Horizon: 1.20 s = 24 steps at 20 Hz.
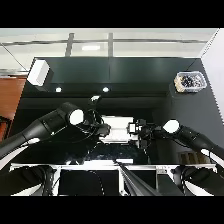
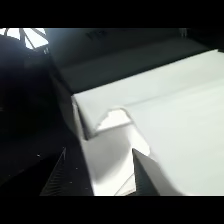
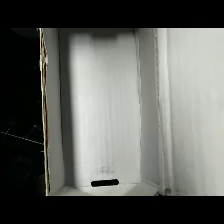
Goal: Fold the box and place the chain.
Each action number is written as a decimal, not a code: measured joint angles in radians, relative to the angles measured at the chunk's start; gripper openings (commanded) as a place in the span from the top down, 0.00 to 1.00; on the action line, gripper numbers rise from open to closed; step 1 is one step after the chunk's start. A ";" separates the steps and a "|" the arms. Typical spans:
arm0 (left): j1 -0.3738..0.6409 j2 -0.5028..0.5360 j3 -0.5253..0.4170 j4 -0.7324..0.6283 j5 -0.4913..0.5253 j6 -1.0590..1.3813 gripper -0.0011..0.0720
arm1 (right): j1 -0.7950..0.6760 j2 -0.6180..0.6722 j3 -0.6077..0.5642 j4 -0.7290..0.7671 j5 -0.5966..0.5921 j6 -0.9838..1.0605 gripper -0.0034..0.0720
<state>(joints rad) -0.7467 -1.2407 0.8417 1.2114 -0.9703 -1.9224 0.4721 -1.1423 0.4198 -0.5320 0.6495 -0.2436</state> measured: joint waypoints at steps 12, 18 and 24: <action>-0.099 -0.087 0.082 0.111 -0.045 -0.102 0.42 | 0.000 0.000 0.000 0.000 0.000 0.000 0.90; -0.111 -0.097 0.088 0.133 -0.047 -0.140 0.42 | 0.000 0.000 0.000 0.000 0.000 0.000 0.90; -0.113 -0.126 0.088 0.198 -0.039 -0.207 0.42 | 0.000 0.000 0.000 0.000 0.000 0.000 0.90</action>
<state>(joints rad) -0.8593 -1.3670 0.9298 1.4097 -1.0092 -2.1292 0.4721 -1.1423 0.4198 -0.5323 0.6498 -0.2436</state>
